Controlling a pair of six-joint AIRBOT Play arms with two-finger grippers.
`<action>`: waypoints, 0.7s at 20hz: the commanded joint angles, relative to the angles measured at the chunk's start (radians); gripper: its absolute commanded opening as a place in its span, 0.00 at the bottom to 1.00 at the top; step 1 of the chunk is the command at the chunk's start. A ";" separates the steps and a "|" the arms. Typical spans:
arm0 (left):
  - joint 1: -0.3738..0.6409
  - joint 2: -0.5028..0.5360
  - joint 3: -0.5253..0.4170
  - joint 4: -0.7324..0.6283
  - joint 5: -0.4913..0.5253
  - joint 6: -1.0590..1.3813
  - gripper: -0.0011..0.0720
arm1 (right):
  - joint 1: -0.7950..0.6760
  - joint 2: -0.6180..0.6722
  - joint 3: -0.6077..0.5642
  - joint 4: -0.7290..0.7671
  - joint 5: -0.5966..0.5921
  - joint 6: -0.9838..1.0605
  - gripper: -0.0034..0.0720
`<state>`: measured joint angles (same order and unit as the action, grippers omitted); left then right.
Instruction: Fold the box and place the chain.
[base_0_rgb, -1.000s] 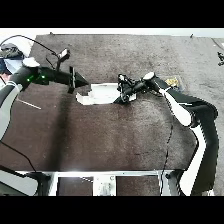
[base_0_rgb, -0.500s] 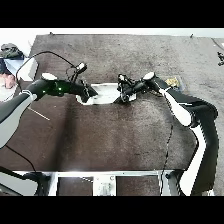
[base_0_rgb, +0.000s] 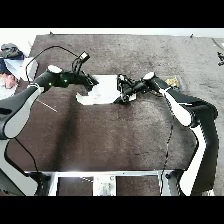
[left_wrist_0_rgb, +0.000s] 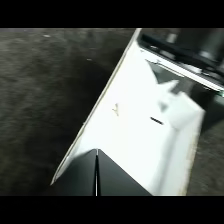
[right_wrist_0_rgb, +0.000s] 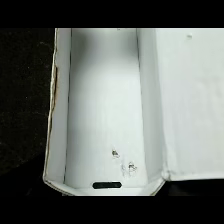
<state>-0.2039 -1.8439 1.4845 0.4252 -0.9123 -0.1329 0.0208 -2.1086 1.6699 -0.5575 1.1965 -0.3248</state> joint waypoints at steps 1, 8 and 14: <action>0.000 -0.026 0.025 0.031 0.071 -0.031 0.03 | 0.000 -0.001 0.000 0.000 0.000 0.000 0.54; 0.000 -0.096 0.025 0.058 0.029 -0.008 0.03 | 0.000 -0.001 0.000 0.000 0.000 0.000 0.54; 0.002 -0.096 0.026 0.066 -0.010 0.040 0.03 | 0.000 -0.001 0.000 0.000 0.000 0.000 0.54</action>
<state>-0.2024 -1.9366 1.5089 0.4843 -0.9001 -0.1162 0.0204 -2.1086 1.6695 -0.5575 1.1973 -0.3241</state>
